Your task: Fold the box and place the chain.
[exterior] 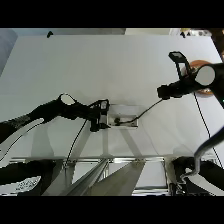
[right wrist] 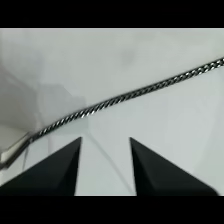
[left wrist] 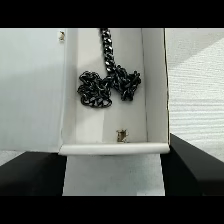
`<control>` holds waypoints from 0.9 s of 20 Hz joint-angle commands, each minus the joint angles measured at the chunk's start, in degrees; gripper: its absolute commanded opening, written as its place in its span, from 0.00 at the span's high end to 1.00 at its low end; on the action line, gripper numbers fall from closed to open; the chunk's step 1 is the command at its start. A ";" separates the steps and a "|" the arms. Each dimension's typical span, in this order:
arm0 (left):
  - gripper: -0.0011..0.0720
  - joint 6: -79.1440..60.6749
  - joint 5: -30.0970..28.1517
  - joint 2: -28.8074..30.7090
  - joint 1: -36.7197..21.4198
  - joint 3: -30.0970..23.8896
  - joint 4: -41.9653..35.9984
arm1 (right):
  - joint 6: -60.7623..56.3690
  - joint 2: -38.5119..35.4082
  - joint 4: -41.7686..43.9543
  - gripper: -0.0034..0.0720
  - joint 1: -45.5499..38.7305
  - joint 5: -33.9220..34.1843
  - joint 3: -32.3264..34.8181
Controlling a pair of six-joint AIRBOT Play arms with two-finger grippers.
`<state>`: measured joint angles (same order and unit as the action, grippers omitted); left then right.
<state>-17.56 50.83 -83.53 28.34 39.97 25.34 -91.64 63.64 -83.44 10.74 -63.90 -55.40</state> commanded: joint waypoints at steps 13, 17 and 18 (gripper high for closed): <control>0.61 0.00 -0.02 0.02 -0.02 0.00 0.00 | -10.58 15.50 -1.86 0.50 -1.33 9.64 4.50; 0.61 0.00 -0.02 0.02 -0.02 0.00 0.00 | -12.09 15.56 -1.90 0.51 -1.33 11.85 4.50; 0.61 -0.02 -0.02 0.02 -0.02 0.00 0.00 | -12.09 15.56 -1.92 0.54 -1.33 12.04 4.50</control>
